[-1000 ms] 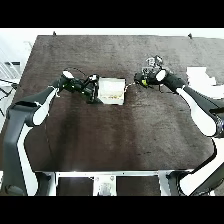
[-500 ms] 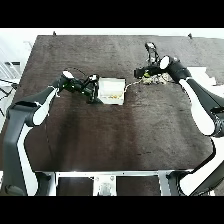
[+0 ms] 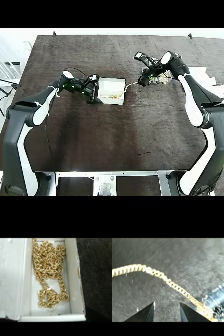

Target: Fold the box and place the chain.

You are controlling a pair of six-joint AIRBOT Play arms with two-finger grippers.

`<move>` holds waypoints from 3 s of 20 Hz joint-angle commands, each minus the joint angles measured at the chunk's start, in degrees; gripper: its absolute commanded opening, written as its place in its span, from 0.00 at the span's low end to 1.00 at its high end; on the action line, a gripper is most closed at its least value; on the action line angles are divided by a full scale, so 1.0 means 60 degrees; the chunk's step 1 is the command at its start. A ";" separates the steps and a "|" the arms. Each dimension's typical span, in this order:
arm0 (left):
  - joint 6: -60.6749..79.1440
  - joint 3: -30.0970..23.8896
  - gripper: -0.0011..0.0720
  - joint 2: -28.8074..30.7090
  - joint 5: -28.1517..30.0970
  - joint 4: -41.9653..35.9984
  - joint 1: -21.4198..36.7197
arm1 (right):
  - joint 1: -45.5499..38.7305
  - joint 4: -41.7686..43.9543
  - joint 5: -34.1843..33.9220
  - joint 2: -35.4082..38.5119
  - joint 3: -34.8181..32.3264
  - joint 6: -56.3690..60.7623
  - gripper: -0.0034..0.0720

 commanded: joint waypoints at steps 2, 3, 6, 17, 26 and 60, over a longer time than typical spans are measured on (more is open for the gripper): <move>0.0000 0.0011 0.67 0.0000 -0.0004 0.0004 0.0011 | -0.0022 0.0331 0.0270 -0.0437 0.0299 -0.2124 0.51; 0.0000 0.0011 0.67 0.0000 -0.0004 0.0004 0.0011 | -0.0022 0.0437 0.0277 -0.0576 0.0499 -0.2149 0.51; 0.0000 0.0011 0.67 0.0000 -0.0004 0.0000 0.0011 | -0.0004 0.0947 0.0317 -0.0783 0.0954 -0.2313 0.46; 0.0000 0.0011 0.67 0.0000 -0.0011 0.0004 0.0011 | 0.0364 0.1002 0.0313 -0.1173 0.0976 -0.2550 0.43; 0.0000 0.0011 0.67 0.0000 -0.0051 0.0004 0.0011 | 0.0594 0.0627 -0.0007 -0.1519 0.0994 -0.2357 0.39; 0.0004 0.0011 0.67 0.0000 -0.0040 0.0004 0.0011 | 0.0412 0.0182 0.1519 -0.1158 0.0987 -0.1858 0.41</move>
